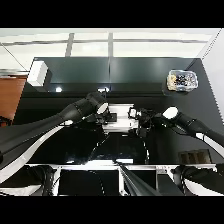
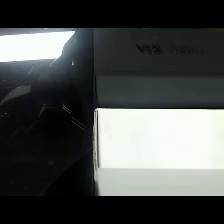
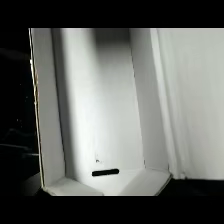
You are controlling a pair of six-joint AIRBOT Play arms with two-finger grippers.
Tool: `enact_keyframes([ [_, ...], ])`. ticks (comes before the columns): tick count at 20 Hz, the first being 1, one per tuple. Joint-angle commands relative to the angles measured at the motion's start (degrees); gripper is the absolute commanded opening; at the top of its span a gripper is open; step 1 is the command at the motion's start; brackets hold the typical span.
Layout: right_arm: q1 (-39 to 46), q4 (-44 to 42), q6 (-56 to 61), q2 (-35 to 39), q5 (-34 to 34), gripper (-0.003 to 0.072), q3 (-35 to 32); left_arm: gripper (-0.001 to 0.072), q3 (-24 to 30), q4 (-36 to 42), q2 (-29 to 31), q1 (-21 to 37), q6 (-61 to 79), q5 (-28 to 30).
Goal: Fold the box and place the chain.
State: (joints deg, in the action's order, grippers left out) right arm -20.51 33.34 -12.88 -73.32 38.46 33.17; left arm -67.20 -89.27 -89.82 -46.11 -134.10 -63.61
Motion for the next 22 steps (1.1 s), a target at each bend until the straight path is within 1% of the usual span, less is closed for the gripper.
enact_keyframes([
  [1, 1.03, 2.99, 2.21, 2.97, 0.98, 0.0648, 0.07, 0.0027, -0.04, -0.07, -0.04, 0.04, 0.13, -0.11],
  [3, 2.21, 4.72, 2.16, 5.03, 3.19, 0.0648, 0.09, 0.0027, -0.04, -0.07, -0.04, 0.04, 0.46, -0.15],
  [5, 2.21, 4.76, 1.62, 5.31, 4.57, 0.064, 0.07, 0.0028, -0.04, -0.07, -0.04, 0.04, 0.55, -0.02],
  [6, 1.99, 4.76, 0.85, 5.31, 5.01, 0.0539, 0.07, 0.0028, -0.04, -0.07, -0.04, 0.04, 0.55, -0.04],
  [7, 1.77, 4.7, 0.83, 5.31, 5.07, 0.0538, 0.07, 0.0028, -0.04, -0.07, -0.04, 0.04, 0.55, -0.04],
  [8, 1.77, 4.59, 0.83, 5.31, 5.11, 0.0467, 0.07, 0.0028, -0.04, -0.07, -0.04, 0.04, 0.57, -0.02],
  [9, 1.77, 4.59, 0.85, 5.31, 5.16, 0.042, 0.07, 0.0028, -0.04, -0.07, -0.04, 0.04, 0.55, -0.02],
  [10, 1.77, 4.42, 0.83, 5.31, 5.16, 0.0397, 0.07, 0.0029, -0.04, -0.07, -0.04, 0.04, 0.57, -0.04],
  [11, 1.77, 3.8, 0.87, 5.31, 5.53, 0.0185, 0.07, 0.0028, -0.04, -0.04, -0.04, 0.04, 0.55, -0.04],
  [12, 1.77, 3.28, 0.87, 5.31, 6.05, 0.0132, 0.04, 0.0028, -0.04, -0.02, -0.04, 0.04, 0.55, -0.04],
  [15, 1.36, -1.79, 0.87, 4.92, 6.23, 0.013, 0.02, 0.0028, -0.04, -0.02, -0.04, 0.04, 0.55, -0.02],
  [18, -0.9, -6.99, 0.87, 2.62, 5.22, 0.013, 0.02, 0.0028, -0.04, -0.02, -0.04, 0.04, 0.55, -0.02],
  [22, -2.21, -7.39, 1.53, 1.36, 2.16, 0.0129, 0.02, 0.0028, -0.04, 0.0, -0.04, 0.04, 0.55, -0.02],
])
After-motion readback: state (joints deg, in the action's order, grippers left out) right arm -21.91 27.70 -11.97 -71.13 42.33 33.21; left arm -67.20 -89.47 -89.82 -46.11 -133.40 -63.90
